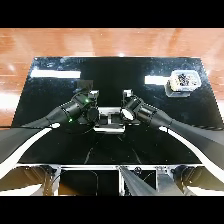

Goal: Fold the box and place the chain.

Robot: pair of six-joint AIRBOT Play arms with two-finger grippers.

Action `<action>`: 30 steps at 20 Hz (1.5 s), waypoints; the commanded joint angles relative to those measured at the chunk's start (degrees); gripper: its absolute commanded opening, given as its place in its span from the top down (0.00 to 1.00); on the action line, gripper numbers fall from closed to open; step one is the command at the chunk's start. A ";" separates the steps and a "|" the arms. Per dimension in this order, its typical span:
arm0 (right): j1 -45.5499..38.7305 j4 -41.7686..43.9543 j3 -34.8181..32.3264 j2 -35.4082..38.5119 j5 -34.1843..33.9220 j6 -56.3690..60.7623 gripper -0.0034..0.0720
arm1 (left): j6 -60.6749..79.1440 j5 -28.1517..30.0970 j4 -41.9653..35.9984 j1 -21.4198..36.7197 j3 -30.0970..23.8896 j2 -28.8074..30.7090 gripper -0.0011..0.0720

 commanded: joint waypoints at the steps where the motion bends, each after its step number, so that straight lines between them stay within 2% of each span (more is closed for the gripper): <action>1: 0.04 0.15 -0.02 -0.04 -0.46 -1.88 0.92 | 0.00 -0.07 -0.02 0.00 -0.02 -0.02 0.96; 3: 0.04 0.17 -0.02 -0.04 -0.42 -1.88 0.92 | 0.00 -0.07 -0.02 0.00 -0.02 -0.02 0.96; 4: 0.04 0.31 -0.02 -0.02 -0.20 -1.86 0.67 | 0.00 -0.09 0.00 0.00 -0.02 -0.02 0.96; 5: 0.04 0.46 0.00 0.13 0.02 -1.90 0.27 | 0.00 -0.22 0.02 0.00 -0.02 -0.02 0.96; 6: 0.17 0.42 0.00 0.48 0.39 -2.95 0.22 | 0.00 -0.22 0.04 0.00 -0.02 -0.02 0.96; 9: 0.35 0.57 0.00 4.17 4.07 -12.55 0.22 | 0.00 -0.85 0.02 0.00 -0.02 0.00 0.96; 11: 1.51 -1.81 -0.17 9.42 11.63 -18.14 0.22 | 0.00 -1.01 0.04 0.00 -0.02 0.00 0.96; 13: 2.51 -6.29 -2.54 16.33 16.59 -19.02 0.22 | -0.02 -1.31 -0.04 0.00 0.00 0.00 0.96; 17: -1.79 -12.13 -12.41 29.03 18.95 -16.41 0.22 | 0.00 -1.07 -0.24 0.00 -0.02 0.00 0.96; 19: -9.38 -15.91 -14.21 32.09 17.09 -16.44 0.22 | -0.02 -1.07 -0.24 0.00 -0.02 0.00 0.96; 20: -14.38 -17.16 -14.14 32.11 14.69 -17.29 0.22 | -0.02 -0.98 -0.24 0.00 -0.02 0.00 0.96; 23: -34.27 -13.73 -13.00 30.47 1.05 -19.93 0.22 | -0.02 -0.76 -0.35 0.00 0.00 0.00 0.96; 26: -51.30 -1.84 -8.35 24.63 -9.64 -18.71 0.22 | -0.04 -0.85 -0.37 0.00 0.00 0.00 0.96; 28: -57.24 6.67 -2.95 18.01 -11.32 -18.82 0.22 | -0.04 -0.92 -0.33 0.00 0.00 0.00 0.96; 30: -58.99 10.58 3.78 10.32 -10.25 -18.88 0.22 | -0.04 -0.92 -0.26 0.00 0.00 0.00 0.96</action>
